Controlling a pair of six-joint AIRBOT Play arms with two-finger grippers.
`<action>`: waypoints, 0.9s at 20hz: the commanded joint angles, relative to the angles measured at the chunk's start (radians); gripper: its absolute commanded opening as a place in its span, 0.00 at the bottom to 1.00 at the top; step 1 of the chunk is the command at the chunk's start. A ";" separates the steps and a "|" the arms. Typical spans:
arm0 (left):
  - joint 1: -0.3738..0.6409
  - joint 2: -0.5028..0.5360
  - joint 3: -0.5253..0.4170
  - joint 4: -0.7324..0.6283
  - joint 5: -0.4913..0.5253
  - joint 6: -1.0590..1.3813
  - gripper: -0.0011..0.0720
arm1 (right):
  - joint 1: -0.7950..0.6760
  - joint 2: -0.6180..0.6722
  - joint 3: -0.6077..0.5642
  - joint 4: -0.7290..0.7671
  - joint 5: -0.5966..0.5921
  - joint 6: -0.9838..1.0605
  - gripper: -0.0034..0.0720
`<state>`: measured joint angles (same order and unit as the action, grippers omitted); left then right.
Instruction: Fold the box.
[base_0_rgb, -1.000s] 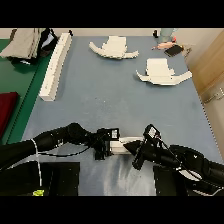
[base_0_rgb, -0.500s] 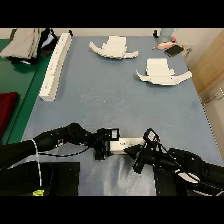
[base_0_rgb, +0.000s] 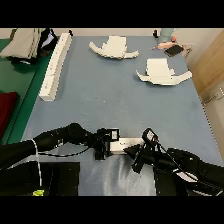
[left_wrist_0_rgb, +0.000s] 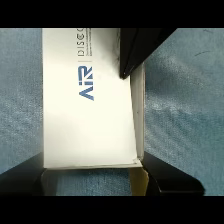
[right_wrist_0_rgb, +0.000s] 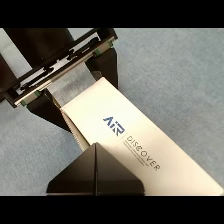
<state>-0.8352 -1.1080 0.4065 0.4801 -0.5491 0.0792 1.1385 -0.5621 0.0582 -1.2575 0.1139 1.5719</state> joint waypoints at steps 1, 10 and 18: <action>0.000 -0.001 0.001 -0.002 -0.001 -0.001 0.66 | 0.000 0.013 0.004 -0.002 0.016 0.002 0.05; 0.000 -0.001 0.001 -0.002 -0.001 -0.001 0.66 | -0.024 0.153 0.073 -0.045 0.024 0.001 0.05; 0.000 -0.001 0.001 -0.002 -0.001 -0.001 0.66 | -0.319 0.073 0.309 -0.383 0.550 0.097 0.05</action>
